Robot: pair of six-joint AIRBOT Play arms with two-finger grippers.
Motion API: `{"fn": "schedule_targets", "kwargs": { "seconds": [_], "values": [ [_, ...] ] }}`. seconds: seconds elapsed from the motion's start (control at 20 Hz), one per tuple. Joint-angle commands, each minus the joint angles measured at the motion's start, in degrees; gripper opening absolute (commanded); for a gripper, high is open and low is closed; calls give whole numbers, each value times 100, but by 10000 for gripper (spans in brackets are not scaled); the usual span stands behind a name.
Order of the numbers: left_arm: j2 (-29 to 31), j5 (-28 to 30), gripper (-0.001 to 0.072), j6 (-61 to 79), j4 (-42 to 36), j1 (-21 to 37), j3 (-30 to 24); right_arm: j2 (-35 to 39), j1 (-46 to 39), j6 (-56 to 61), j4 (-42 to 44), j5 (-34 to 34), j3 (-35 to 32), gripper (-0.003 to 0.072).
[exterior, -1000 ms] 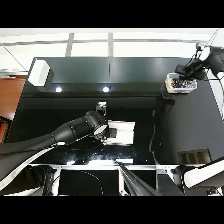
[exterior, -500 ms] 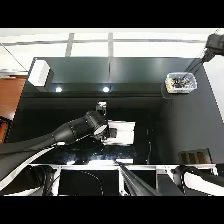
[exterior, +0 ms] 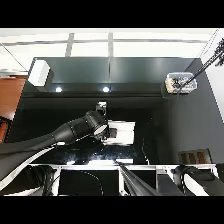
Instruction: Fold the box and place the chain.
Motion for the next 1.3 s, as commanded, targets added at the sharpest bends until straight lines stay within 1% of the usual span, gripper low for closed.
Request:
{"fn": "schedule_targets", "kwargs": {
  "seconds": [0.0, 0.3, 0.5, 0.85, 1.25],
  "values": [
    [4, 0, 29, 2, 2, 0, 0, 472, 468, -17, 459, 682, -33, 9],
    [4, 0, 29, 2, 2, 0, 0, 490, 1062, -105, 1816, 1469, -76, 9],
    [4, 2, 29, 2, 0, 0, 0, 487, 1403, -103, 2667, 1646, -76, 9],
    [4, 2, 29, 2, 2, 0, 0, 332, 1884, -79, 2712, 1362, -76, 9],
    [4, 4, 29, 2, 2, 0, 0, -208, 2516, -79, 2706, 960, -81, 9]
  ]
}}
